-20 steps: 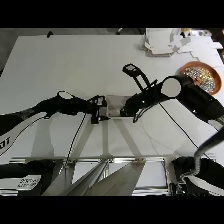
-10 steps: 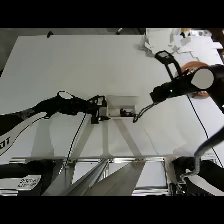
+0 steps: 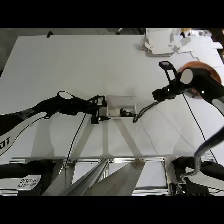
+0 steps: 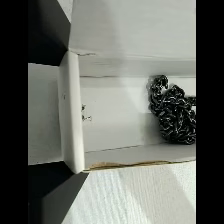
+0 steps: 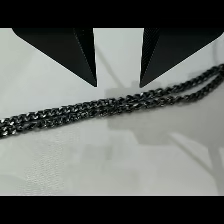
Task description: Fold the box and place the chain.
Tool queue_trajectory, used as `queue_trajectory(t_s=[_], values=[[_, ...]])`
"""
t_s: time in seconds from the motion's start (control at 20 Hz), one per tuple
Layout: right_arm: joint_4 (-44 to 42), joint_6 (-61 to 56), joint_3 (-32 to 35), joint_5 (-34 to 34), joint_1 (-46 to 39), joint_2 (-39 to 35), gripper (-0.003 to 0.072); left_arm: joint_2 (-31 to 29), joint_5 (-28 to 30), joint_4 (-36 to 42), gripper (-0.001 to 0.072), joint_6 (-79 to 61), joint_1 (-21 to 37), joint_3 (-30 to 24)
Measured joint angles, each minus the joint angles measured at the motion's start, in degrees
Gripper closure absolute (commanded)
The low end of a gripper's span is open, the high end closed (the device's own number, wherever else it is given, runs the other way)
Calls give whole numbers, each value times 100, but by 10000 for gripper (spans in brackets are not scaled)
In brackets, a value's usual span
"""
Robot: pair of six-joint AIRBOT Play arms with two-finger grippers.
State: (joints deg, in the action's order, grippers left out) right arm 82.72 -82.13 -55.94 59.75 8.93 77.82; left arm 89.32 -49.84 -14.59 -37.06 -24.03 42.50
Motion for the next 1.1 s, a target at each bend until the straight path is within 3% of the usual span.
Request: queue_trajectory(t_s=[0.6, 0.7, 0.8, 0.9, 1.1], values=[[151, -42, -4, -334, -20, 684, 402, 0, 0, -2, 527, 0, 0, 0], [157, -46, -11, -328, -20, 730, 508, 0, 0, -2, 527, 0, 0, 0], [175, -61, -4, -304, -24, 785, 530, 0, 0, -2, 527, -2, 0, 0], [192, -59, -7, -297, -24, 833, 659, 0, -4, -2, 527, 0, 0, 0], [179, -17, 0, -280, -22, 855, 666, 0, -9, -2, 527, 0, 0, 0]])
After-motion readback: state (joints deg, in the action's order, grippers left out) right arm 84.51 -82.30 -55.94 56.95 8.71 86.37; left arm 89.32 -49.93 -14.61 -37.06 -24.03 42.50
